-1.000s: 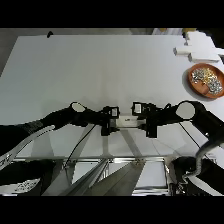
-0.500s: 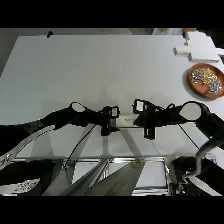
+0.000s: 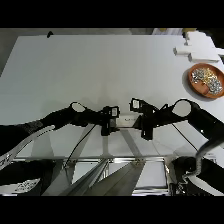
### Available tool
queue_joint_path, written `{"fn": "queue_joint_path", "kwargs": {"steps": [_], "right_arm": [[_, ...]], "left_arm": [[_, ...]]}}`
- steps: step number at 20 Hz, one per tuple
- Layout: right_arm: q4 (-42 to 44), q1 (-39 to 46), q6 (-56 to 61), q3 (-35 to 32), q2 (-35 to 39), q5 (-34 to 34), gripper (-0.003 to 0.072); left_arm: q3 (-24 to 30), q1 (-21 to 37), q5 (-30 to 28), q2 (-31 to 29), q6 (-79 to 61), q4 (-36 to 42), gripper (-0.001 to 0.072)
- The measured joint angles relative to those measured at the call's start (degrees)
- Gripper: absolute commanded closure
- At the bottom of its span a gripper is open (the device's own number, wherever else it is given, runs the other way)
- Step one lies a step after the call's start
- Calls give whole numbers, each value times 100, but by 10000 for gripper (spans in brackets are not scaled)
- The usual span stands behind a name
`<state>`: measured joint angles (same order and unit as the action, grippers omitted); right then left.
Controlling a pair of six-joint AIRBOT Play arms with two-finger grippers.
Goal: Fold the box and place the chain.
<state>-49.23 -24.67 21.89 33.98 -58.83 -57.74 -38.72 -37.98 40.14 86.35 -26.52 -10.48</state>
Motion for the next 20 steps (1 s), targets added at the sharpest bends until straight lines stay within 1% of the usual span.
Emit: {"fn": "queue_joint_path", "kwargs": {"steps": [6, 11, 20], "right_arm": [[662, 0, -525, -2, 238, -13, 676], [514, 52, -472, -2, 66, 289, 676], [417, 122, -380, -11, -219, 332, 676]], "left_arm": [[0, 0, 0, -2, 0, 0, 677], [0, 0, -2, -2, -2, -2, 677], [0, 0, -20, -2, -2, 2, 677]]}}
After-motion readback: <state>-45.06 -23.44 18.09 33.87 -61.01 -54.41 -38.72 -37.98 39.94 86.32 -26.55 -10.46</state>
